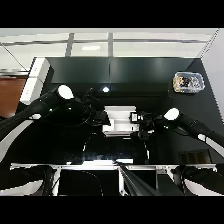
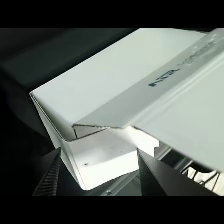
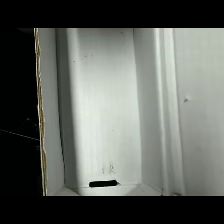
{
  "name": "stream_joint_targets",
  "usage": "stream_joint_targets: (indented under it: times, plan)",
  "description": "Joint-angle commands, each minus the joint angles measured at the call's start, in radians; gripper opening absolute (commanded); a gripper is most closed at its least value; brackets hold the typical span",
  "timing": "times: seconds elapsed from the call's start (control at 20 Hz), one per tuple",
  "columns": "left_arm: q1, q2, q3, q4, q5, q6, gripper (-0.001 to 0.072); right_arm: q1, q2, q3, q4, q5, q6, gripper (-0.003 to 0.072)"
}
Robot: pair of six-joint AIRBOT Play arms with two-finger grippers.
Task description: Fold the box and place the chain.
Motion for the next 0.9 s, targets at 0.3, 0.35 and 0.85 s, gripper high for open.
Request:
stream_joint_targets:
  times: [0.3,0.35,0.85]
  plan:
    - [-0.100,0.000,0.003,0.151,0.113,-0.186,0.0537,0.001,0.000,0.000,0.001,-0.001,0.000,0.0212]
    - [-0.107,0.000,0.003,0.185,0.114,-0.217,0.0537,0.001,0.000,0.000,0.001,-0.002,0.000,0.0213]
    - [-0.182,-0.001,0.035,0.406,0.131,-0.442,0.0537,0.001,0.000,0.000,0.001,-0.006,0.005,0.0213]
